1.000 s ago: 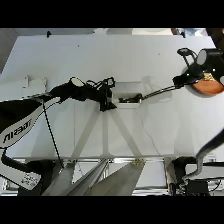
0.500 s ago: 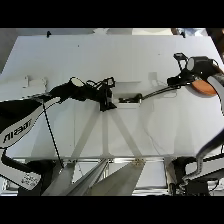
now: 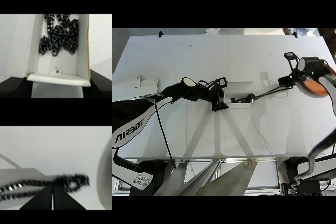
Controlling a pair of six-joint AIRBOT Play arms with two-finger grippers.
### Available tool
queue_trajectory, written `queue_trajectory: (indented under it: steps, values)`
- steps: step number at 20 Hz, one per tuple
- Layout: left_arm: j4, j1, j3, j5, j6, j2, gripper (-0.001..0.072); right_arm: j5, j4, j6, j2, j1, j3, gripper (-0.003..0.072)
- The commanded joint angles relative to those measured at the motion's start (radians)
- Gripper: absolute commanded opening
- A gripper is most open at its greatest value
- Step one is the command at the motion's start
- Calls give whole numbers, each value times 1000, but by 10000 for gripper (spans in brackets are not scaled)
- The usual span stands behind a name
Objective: Fold the box and place the chain.
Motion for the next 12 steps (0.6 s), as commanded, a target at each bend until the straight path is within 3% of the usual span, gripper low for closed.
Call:
queue_trajectory:
  steps: [1, 6, 8, 10, 11, 12]
  values:
    - [0, 0, 0, 0, 0, 0, 19, -19, 17, -60, 103, 3, 2, 9]
    - [0, 0, 0, 1, 0, 0, 19, -14, 8, -96, 219, -6, 2, 13]
    - [0, 0, 0, 0, 0, 0, 19, 31, 24, -84, 200, -29, 2, 218]
    - [0, 0, 0, 0, 0, 0, 19, 93, 22, -60, 159, -53, 2, 274]
    - [0, 0, 0, 0, 0, 0, 19, 116, 22, -38, 134, -66, 2, 349]
    - [0, 0, 0, 0, 0, 0, 19, 137, 28, -37, 106, -80, 2, 356]
